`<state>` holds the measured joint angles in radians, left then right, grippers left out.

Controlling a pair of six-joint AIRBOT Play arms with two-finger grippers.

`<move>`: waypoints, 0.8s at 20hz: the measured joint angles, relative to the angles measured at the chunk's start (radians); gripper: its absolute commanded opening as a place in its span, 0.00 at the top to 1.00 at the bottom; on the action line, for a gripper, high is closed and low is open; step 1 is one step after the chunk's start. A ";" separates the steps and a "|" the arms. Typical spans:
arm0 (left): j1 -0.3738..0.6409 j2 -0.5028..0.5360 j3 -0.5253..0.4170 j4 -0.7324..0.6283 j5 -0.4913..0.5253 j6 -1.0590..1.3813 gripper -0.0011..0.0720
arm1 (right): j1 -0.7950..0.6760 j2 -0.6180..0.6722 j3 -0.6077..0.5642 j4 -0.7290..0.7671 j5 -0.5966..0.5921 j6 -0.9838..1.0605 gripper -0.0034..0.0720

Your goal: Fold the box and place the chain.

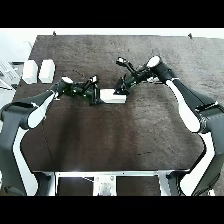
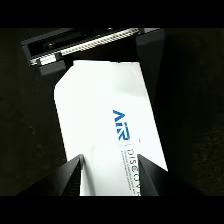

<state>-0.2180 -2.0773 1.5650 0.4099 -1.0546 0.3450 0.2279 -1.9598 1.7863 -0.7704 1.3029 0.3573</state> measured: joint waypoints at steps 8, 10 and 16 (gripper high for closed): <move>0.002 0.000 0.000 -0.001 0.003 0.000 0.26 | 0.000 0.001 0.053 0.005 -0.054 0.005 0.40; 0.002 0.000 0.000 -0.001 0.002 0.000 0.26 | 0.000 0.001 0.059 -0.008 -0.053 0.006 0.40; 0.002 0.000 0.000 -0.001 0.000 0.000 0.26 | 0.006 -0.005 0.050 -0.063 -0.051 0.008 0.40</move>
